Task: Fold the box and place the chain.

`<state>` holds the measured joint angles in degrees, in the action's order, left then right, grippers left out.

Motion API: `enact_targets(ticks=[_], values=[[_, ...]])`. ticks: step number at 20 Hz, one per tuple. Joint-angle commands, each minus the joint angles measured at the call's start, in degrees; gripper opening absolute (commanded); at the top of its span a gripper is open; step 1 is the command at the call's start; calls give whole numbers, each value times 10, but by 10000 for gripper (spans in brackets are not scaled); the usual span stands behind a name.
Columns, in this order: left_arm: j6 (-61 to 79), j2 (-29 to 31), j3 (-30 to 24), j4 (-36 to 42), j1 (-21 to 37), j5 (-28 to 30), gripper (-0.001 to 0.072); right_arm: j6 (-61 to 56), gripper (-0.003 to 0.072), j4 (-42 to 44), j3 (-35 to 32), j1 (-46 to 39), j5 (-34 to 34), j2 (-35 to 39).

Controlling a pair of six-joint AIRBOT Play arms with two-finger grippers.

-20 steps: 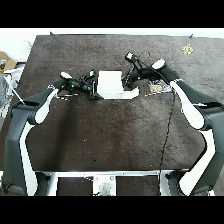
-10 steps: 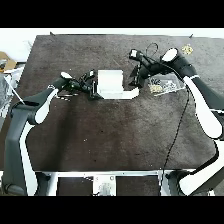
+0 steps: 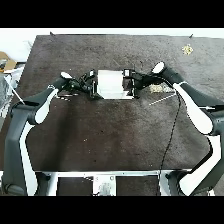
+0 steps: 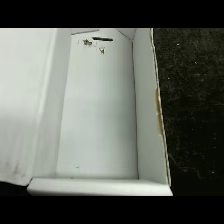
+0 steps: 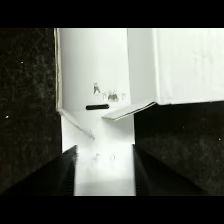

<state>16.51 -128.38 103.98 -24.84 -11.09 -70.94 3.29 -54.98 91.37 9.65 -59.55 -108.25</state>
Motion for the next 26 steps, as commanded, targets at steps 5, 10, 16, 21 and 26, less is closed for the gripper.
enact_targets(ticks=[5, 10, 16, 21, 26], values=[[0, 0, 0, 0, 0, 0, 233, 15, 324, 81, -2, 7, -13, -13], [0, 0, 0, 0, 0, 0, 233, 25, 211, 134, -2, 12, 9, -28], [0, 0, 0, 0, 0, 0, 233, 35, 216, 139, -2, 30, 22, -49], [0, 0, 0, 0, 0, 0, 233, 34, 346, 112, -2, 29, 25, -49], [0, 0, 0, 0, 0, 0, 234, 34, 348, 112, -2, 29, 44, -48]])
